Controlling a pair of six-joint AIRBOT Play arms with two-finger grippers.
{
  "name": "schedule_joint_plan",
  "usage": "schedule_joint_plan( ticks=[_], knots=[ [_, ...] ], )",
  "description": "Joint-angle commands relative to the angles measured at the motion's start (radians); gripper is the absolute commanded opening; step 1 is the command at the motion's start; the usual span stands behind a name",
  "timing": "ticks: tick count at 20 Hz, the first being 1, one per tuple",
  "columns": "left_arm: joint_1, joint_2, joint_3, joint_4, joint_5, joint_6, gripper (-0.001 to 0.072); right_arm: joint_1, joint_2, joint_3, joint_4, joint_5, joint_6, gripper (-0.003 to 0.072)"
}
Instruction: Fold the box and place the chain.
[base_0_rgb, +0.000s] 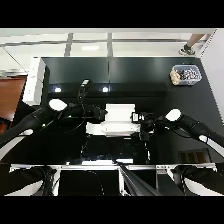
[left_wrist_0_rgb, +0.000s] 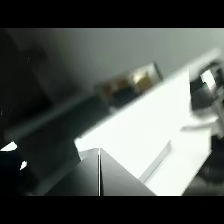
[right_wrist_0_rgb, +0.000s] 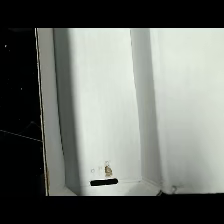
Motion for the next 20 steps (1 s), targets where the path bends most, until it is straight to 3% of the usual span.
schedule_joint_plan(
  ticks=[1,5,9,13,16,20],
  knots=[
    [-0.002,-0.099,0.029,0.05,-0.089,-0.026,0.0028,0.001,0.0,0.0,0.0,0.0,0.0,0.0134],
    [-0.005,-0.116,0.029,0.049,-0.083,-0.026,0.0028,0.001,0.0,0.0,0.0,0.0,0.0,0.0134],
    [0.018,-0.114,0.031,0.088,-0.184,-0.021,0.0028,0.001,0.0,0.0,0.0,0.0,0.0,0.0134],
    [0.1,-0.072,0.058,0.101,-0.222,-0.053,0.0028,0.001,0.0,0.0,0.0,0.0,0.0,0.0134],
    [0.191,0.025,0.101,0.12,-0.287,-0.055,0.0027,0.001,0.0,0.0,0.0,0.0,0.0,0.0134],
    [0.3,0.251,0.108,0.152,-0.33,-0.07,0.0028,0.001,0.0,0.0,0.0,0.0,0.0,0.0134]
  ],
)
